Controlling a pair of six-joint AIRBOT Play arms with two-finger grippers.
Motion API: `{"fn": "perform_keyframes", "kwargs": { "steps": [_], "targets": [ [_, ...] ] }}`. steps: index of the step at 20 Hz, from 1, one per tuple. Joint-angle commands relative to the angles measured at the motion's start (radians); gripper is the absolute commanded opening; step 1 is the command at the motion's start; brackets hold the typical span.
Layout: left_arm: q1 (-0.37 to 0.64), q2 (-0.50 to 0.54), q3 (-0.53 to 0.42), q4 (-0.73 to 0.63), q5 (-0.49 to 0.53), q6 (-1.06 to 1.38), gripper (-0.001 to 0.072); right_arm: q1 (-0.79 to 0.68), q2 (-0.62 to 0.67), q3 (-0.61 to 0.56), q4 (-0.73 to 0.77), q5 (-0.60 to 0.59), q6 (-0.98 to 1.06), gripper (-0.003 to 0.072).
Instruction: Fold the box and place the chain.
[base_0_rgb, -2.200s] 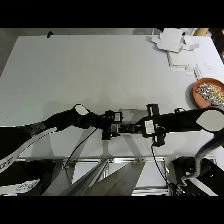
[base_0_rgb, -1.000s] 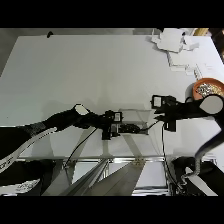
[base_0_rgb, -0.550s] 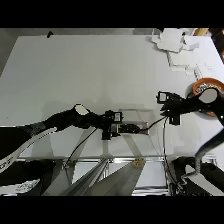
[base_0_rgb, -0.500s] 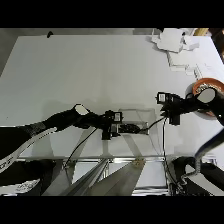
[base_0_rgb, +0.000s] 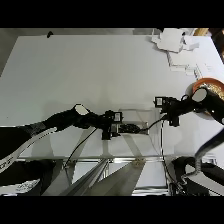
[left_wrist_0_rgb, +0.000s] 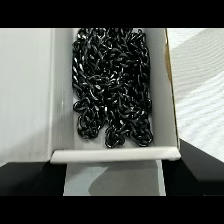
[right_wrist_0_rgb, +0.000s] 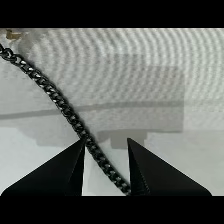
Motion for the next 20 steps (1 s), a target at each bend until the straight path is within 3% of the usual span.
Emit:
{"fn": "perform_keyframes", "kwargs": {
  "steps": [1, 6, 9, 12, 14, 20],
  "targets": [
    [0.000, 0.001, 0.000, 0.000, 0.000, 0.000, 0.0217, -0.001, -0.005, -0.012, -0.012, 0.001, -0.016, 0.0298],
    [0.000, 0.001, 0.000, 0.000, 0.000, 0.000, 0.0217, -0.001, -0.005, -0.057, -0.014, -0.030, -0.060, 0.0283],
    [0.000, 0.001, 0.000, 0.000, 0.000, 0.000, 0.0217, -0.001, -0.005, -0.060, -0.013, -0.061, -0.060, 0.0179],
    [0.000, 0.001, 0.000, 0.000, 0.000, 0.000, 0.0217, -0.001, -0.005, -0.060, -0.013, -0.066, -0.060, 0.0171],
    [0.000, 0.001, 0.000, 0.000, 0.000, 0.000, 0.0217, -0.001, 0.001, -0.060, -0.014, -0.040, -0.059, 0.0023],
    [0.000, 0.001, 0.000, 0.000, 0.000, 0.000, 0.0217, -0.001, 0.249, -0.060, 0.009, 0.095, 0.050, 0.0023]
  ]
}}
